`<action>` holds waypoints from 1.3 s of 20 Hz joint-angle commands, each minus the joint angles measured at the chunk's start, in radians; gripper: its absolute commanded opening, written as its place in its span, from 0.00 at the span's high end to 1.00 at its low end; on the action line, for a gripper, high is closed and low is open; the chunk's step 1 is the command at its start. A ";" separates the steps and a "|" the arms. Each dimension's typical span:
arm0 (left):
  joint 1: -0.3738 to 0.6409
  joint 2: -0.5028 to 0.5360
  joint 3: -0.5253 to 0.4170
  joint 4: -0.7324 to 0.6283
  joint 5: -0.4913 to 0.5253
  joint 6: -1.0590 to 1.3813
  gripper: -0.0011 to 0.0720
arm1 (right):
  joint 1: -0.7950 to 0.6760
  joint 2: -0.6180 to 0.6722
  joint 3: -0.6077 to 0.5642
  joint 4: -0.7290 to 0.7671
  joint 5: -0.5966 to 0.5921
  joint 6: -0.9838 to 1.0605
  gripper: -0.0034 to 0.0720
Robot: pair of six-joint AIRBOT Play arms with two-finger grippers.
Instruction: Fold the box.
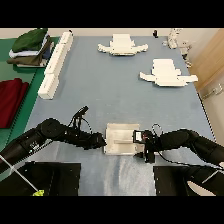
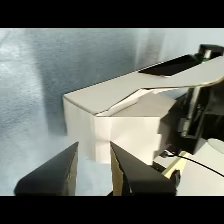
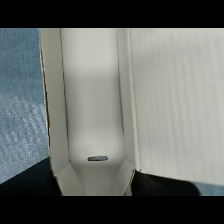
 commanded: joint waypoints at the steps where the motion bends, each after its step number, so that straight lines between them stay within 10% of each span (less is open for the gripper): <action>1: 0.000 -0.011 -0.001 -0.036 0.005 0.008 0.58 | 0.000 0.000 0.000 0.000 0.000 0.000 0.31; 6: -0.076 -0.068 0.020 -0.011 0.048 -0.040 0.59 | 0.000 0.000 0.000 0.000 0.000 0.000 0.31; 16: -0.403 -0.186 0.207 0.536 0.051 -0.724 0.59 | 0.000 0.000 0.000 0.000 0.000 0.000 0.31; 26: -0.572 -0.470 0.519 0.919 -0.273 -1.072 0.59 | 0.000 0.000 0.000 0.000 0.000 0.000 0.31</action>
